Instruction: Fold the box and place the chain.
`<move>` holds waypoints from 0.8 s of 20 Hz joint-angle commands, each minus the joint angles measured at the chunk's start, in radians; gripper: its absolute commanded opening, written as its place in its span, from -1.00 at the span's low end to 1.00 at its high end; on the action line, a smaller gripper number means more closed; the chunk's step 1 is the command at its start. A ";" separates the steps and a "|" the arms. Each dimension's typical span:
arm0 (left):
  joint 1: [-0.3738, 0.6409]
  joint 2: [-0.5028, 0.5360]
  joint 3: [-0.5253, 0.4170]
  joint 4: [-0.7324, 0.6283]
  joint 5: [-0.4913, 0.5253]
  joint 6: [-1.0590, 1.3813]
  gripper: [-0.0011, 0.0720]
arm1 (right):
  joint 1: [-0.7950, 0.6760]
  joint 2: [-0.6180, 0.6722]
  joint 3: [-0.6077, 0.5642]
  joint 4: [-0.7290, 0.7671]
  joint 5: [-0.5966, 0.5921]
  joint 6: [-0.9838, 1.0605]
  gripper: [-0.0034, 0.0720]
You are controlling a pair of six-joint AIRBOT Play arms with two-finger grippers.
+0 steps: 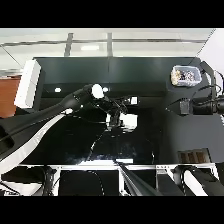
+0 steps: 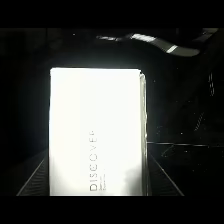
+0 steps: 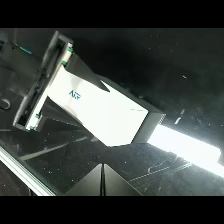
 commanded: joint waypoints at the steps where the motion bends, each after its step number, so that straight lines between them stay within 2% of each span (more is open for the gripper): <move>1: -0.024 -0.021 0.000 0.013 0.055 -0.004 0.97 | 0.000 0.001 0.000 0.000 -0.003 0.000 -0.89; 4: -0.050 -0.024 0.001 0.071 0.091 -0.095 0.88 | 0.000 0.001 0.000 0.000 -0.006 0.000 -0.89; 5: -0.051 -0.021 0.008 0.138 0.080 -0.182 0.50 | 0.000 0.001 0.000 0.000 -0.013 0.000 -0.89; 6: -0.052 -0.012 0.026 0.237 0.045 -0.323 -0.05 | 0.000 0.001 0.000 0.001 -0.023 0.000 -0.89; 7: -0.047 0.003 0.047 0.338 0.008 -0.467 -0.21 | 0.000 0.001 0.000 0.000 -0.024 0.000 -0.89; 9: -0.015 0.064 0.072 0.513 -0.068 -0.681 -0.22 | 0.000 0.001 0.001 0.000 -0.024 -0.002 -0.89; 11: 0.050 0.149 0.071 0.614 -0.149 -0.855 -0.22 | 0.000 0.001 0.000 0.000 -0.022 -0.004 -0.89; 13: 0.156 0.234 0.041 0.624 -0.246 -0.977 -0.22 | 0.000 0.001 0.000 0.000 -0.022 -0.008 -0.89; 16: 0.373 0.370 -0.109 0.630 -0.333 -1.074 -0.22 | 0.000 0.001 0.000 0.000 -0.022 -0.029 -0.89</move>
